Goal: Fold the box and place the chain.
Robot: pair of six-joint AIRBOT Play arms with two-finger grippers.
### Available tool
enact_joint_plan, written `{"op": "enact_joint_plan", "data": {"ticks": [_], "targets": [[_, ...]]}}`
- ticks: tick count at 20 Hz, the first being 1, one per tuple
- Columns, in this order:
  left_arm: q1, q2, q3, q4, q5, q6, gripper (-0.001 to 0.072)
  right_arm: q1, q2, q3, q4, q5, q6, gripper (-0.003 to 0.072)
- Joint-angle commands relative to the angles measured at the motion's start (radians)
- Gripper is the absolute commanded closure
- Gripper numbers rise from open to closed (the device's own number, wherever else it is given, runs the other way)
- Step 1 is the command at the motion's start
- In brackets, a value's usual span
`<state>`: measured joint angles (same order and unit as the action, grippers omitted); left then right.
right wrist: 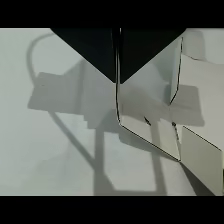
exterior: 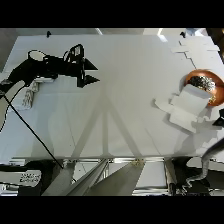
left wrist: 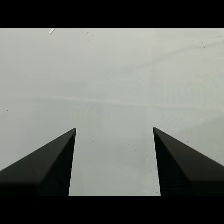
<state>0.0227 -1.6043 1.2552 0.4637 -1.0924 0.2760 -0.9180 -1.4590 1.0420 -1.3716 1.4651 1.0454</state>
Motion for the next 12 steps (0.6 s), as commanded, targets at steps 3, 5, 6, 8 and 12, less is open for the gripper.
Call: {"op": "enact_joint_plan", "data": {"ticks": [3,5,6,8,12], "targets": [[0.001,0.001,0.000,0.000,0.000,0.000,0.0166,0.037,0.015,0.001,0.278,0.104,-0.149,0.0673],[0.001,0.001,0.000,0.000,0.000,0.000,0.0166,0.100,0.018,0.001,0.315,0.099,-0.207,0.0673],[0.001,0.001,0.000,0.000,0.000,0.000,0.0166,0.144,0.018,0.001,0.327,0.081,-0.229,0.0673],[0.001,0.001,0.000,0.000,0.000,0.000,0.0166,0.244,0.017,0.001,0.358,0.015,-0.272,0.0673],[0.001,0.001,0.000,0.000,0.000,0.000,0.0166,0.473,0.014,0.001,0.491,-0.179,-0.354,0.0675]]}}
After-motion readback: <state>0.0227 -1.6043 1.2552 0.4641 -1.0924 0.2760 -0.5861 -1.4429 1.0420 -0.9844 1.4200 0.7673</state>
